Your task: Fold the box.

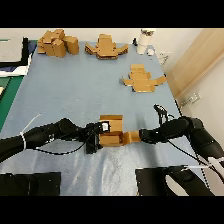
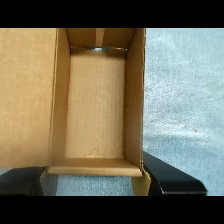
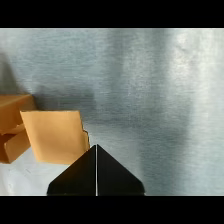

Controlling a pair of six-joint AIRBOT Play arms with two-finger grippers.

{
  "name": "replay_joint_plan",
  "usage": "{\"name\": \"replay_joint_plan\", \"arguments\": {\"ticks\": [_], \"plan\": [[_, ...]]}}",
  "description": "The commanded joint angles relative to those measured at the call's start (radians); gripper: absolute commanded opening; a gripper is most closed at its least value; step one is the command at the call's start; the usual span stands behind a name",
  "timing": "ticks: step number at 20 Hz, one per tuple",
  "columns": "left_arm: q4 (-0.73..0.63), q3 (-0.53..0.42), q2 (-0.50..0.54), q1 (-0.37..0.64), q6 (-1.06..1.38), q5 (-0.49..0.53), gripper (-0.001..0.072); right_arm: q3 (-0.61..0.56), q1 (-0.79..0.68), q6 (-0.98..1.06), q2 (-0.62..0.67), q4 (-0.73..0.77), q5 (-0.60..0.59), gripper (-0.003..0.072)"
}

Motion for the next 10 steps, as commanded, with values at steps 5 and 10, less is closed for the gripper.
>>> {"name": "replay_joint_plan", "arguments": {"ticks": [5,10], "plan": [[0.0,0.0,0.0,0.0,0.001,-0.002,0.0557,0.001,0.0,-0.003,0.042,0.025,-0.025,0.0003],[0.0,0.0,0.0,0.0,0.001,-0.001,0.0557,0.001,0.0,-0.002,0.077,0.026,-0.043,0.0003]]}}
